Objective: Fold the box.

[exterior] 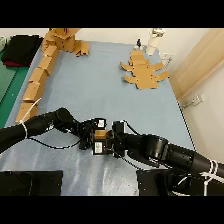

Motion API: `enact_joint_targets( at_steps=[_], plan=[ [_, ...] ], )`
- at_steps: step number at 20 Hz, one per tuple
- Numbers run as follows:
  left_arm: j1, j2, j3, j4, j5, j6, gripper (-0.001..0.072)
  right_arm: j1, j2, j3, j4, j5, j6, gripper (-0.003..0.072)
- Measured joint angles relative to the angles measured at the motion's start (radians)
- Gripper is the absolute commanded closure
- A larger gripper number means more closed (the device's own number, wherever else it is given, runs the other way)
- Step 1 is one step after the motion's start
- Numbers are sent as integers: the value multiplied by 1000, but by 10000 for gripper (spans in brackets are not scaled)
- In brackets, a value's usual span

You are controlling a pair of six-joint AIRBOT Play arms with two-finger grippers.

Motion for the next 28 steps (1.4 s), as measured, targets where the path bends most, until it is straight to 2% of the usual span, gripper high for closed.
enact_joint_targets(
  at_steps=[10, 14, 15, 16, 17, 20, 22, 25, 26, 28],
  plan=[
    [0, 0, 0, 0, 0, 0, 367, 2, -54, -1, 116, -19, -13, 484],
    [0, 0, 0, 0, 0, 0, 367, 2, -17, 3, 127, -56, -7, 482],
    [0, 0, 0, 0, 0, 0, 366, 2, 7, 10, 127, -83, 14, 484],
    [0, 0, 0, 0, 0, 0, 367, 2, 34, 19, 125, -121, 55, 529],
    [0, 0, 0, 0, 0, 0, 367, -3, 67, 29, 113, -175, 129, 683],
    [0, 0, 0, 0, 0, 0, 367, -47, 167, 44, 66, -398, 451, 685],
    [0, 0, 0, 0, 0, 0, 367, -102, 229, 31, 87, -533, 645, 685],
    [0, 0, 0, 0, 0, 0, 367, -200, 298, -51, 255, -590, 837, 685],
    [0, 0, 0, 0, 0, 0, 367, -230, 310, -90, 336, -562, 875, 685],
    [0, 0, 0, 0, 0, 0, 367, -278, 318, -175, 560, -409, 909, 684]
  ],
)
